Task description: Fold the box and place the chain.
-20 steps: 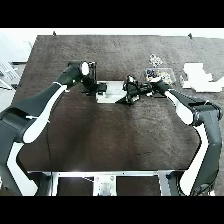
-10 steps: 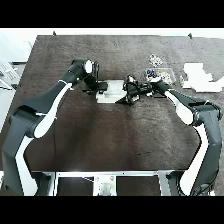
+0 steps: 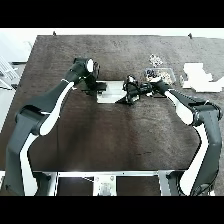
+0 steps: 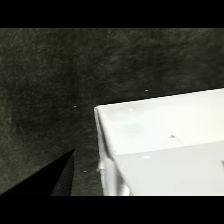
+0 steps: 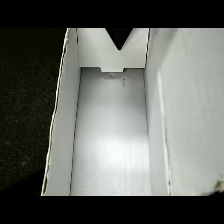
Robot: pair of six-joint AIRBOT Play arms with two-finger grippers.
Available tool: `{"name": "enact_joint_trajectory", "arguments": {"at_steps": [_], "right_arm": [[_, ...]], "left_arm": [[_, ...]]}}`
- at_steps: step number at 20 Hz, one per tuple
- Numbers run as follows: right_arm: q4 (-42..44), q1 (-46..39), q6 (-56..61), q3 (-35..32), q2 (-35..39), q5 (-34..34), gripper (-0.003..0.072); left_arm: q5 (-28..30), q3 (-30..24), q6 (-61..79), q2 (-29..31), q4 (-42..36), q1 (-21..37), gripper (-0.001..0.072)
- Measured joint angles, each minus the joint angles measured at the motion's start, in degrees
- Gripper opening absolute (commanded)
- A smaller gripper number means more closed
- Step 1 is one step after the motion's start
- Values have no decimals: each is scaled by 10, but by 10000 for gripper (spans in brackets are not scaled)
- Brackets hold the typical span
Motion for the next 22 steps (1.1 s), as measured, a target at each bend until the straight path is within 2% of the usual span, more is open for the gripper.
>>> {"name": "enact_joint_trajectory", "arguments": {"at_steps": [5, 17, 19, 22], "right_arm": [[0, 0, 0, 0, 0, 0, 581], [0, 0, 0, 0, 0, 0, 581], [0, 0, 0, 0, 0, 0, 581], [1, 0, 0, 0, 0, 0, 581]], "left_arm": [[-16, 3, -3, -9, 4, -3, 412], [-7, 3, 2, -15, 10, -4, 405], [-6, 3, 2, -15, 10, -6, 133], [-3, 3, 5, -15, 12, -9, 119]]}}
